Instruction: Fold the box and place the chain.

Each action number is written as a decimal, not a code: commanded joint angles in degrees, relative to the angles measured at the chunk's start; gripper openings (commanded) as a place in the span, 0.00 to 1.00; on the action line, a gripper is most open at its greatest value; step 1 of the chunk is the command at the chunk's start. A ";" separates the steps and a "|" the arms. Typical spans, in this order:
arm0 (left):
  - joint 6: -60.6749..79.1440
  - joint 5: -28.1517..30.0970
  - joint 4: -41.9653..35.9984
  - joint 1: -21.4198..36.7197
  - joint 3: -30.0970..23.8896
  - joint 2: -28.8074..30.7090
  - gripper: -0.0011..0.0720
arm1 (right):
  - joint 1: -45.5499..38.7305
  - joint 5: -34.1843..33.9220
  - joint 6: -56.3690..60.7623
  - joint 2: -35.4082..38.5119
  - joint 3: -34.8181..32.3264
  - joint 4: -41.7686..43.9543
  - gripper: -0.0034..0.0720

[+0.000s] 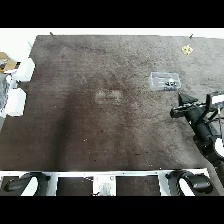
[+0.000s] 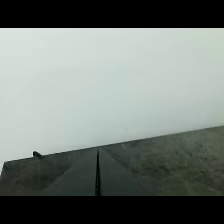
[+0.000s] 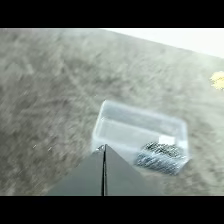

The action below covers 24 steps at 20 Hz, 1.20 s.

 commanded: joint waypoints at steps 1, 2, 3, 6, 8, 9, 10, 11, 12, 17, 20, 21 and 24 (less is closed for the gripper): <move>8.11 22.32 -0.42 -16.65 -15.87 7.74 0.02 | -0.02 -3.54 -0.04 2.03 -0.02 0.24 0.05; 8.13 27.15 -0.39 -20.94 -20.44 9.44 0.02 | -0.02 -3.58 -0.04 2.03 -0.02 0.24 0.05; 8.07 31.41 -0.42 -25.22 -24.92 10.91 0.02 | 0.00 -3.56 -0.04 2.03 -0.02 0.24 0.05; 4.81 36.15 -0.33 -33.75 -33.64 11.67 0.02 | -0.02 -3.56 -0.04 2.03 -0.02 0.24 0.05; 1.01 36.09 0.13 -36.37 -37.07 11.67 0.02 | 0.00 -3.58 -0.04 2.03 -0.02 0.24 0.05; -0.33 36.13 0.87 -36.98 -38.36 11.67 0.02 | -0.02 -3.58 -0.04 2.03 -0.02 0.24 0.05; -1.77 36.24 1.90 -37.00 -39.43 11.67 0.02 | -0.02 -3.58 -0.04 2.03 -0.02 0.24 0.05; -2.91 36.39 2.71 -37.00 -40.44 11.69 0.02 | -0.02 -3.58 -0.04 2.03 -0.02 0.24 0.05; -3.65 36.54 2.89 -37.00 -41.31 11.69 0.02 | 0.00 -3.56 -0.04 2.03 -0.02 0.24 0.05; -4.00 36.68 2.84 -37.00 -41.92 11.67 0.03 | 0.00 -3.58 -0.04 2.03 -0.02 0.24 0.05; -4.00 35.67 2.84 -37.03 -41.92 11.67 0.03 | 0.00 -3.58 -0.04 2.03 -0.02 0.22 0.05; -4.00 35.56 2.84 -37.00 -41.92 11.67 0.03 | 0.00 -3.58 -0.04 2.03 -0.02 0.22 0.05; -3.98 35.65 2.84 -37.00 -41.92 11.67 0.03 | 0.00 -3.58 -0.04 2.03 -0.02 0.22 0.05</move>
